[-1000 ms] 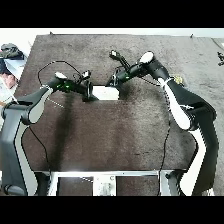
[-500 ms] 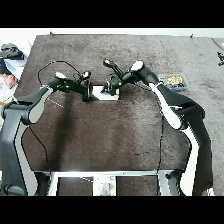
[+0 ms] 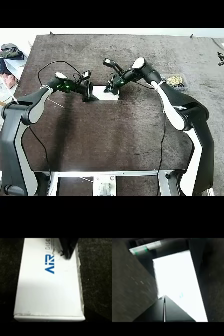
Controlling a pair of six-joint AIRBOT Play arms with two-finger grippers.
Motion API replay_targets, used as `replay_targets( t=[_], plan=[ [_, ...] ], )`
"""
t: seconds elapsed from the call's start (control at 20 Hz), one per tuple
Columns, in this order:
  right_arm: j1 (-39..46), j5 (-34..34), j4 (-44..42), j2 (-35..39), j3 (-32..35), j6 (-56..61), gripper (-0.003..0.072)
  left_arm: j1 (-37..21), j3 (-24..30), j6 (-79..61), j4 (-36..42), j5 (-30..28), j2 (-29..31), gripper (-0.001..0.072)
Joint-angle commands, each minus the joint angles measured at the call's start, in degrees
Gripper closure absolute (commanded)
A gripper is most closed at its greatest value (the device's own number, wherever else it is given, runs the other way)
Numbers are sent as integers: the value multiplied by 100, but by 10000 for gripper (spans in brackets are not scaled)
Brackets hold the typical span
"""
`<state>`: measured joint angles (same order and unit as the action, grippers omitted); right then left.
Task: Fold the box and place the chain.
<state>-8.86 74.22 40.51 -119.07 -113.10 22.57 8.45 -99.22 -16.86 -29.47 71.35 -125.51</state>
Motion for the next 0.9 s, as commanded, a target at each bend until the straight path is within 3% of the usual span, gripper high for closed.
replay_targets(
  t=[0.0, 0.2, 0.35, 0.5, 0.75, 0.85],
  plan=[
    [-11, 374, -490, 728, -9, 173, 696, -4, -7, -9, -7, 0, 4, 366],
    [-9, 348, -503, 2138, 321, 481, 696, -4, -7, -9, -7, -2, 4, 365],
    [-11, -470, -205, 3460, 1375, 789, 696, -4, -7, -9, -7, 0, 4, 365],
    [-11, -2356, 382, 5169, 3333, 1029, 695, -4, -7, -9, -7, 0, 4, 365],
    [-11, -6428, 514, 8373, 7490, 1054, 694, -4, -7, -9, -7, 0, 4, 365],
    [-11, -7230, 511, 9440, 8802, 1056, 694, -4, -7, -9, -4, 9, 4, 366]
  ],
)
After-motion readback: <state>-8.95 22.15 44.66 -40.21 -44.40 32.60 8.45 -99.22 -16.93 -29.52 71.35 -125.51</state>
